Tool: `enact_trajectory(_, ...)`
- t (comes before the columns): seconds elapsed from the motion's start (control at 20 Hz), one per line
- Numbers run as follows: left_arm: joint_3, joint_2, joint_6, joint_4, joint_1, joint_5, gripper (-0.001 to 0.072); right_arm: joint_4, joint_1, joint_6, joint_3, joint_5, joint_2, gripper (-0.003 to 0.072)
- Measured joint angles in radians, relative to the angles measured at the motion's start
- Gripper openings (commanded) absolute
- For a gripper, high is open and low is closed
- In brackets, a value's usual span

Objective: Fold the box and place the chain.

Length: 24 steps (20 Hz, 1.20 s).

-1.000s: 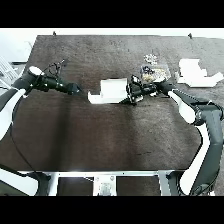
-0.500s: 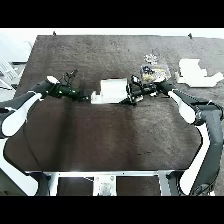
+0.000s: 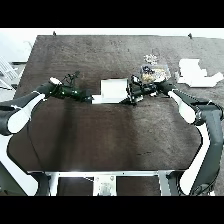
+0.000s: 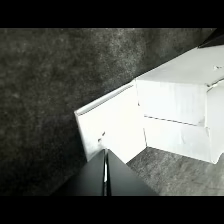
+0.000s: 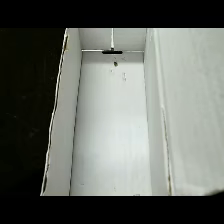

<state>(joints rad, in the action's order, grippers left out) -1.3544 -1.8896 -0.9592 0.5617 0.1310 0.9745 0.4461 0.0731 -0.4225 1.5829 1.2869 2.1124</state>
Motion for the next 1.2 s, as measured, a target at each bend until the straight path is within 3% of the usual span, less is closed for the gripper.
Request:
enact_trajectory(0.4, -0.013, 0.081, -0.064, 0.120, -0.046, 0.051, 0.0019, -0.001, 0.000, 0.000, 0.000, 0.000, 0.000, 0.0576)
enact_trajectory(0.75, -0.012, 0.044, -0.098, 0.156, -0.033, 0.064, 0.0019, 0.000, 0.000, 0.000, 0.000, 0.000, 0.000, 0.0576)
enact_trajectory(1.2, -0.014, -0.013, -0.090, 0.106, -0.003, 0.051, 0.0019, 0.000, 0.000, 0.000, 0.000, 0.000, 0.000, 0.0575)
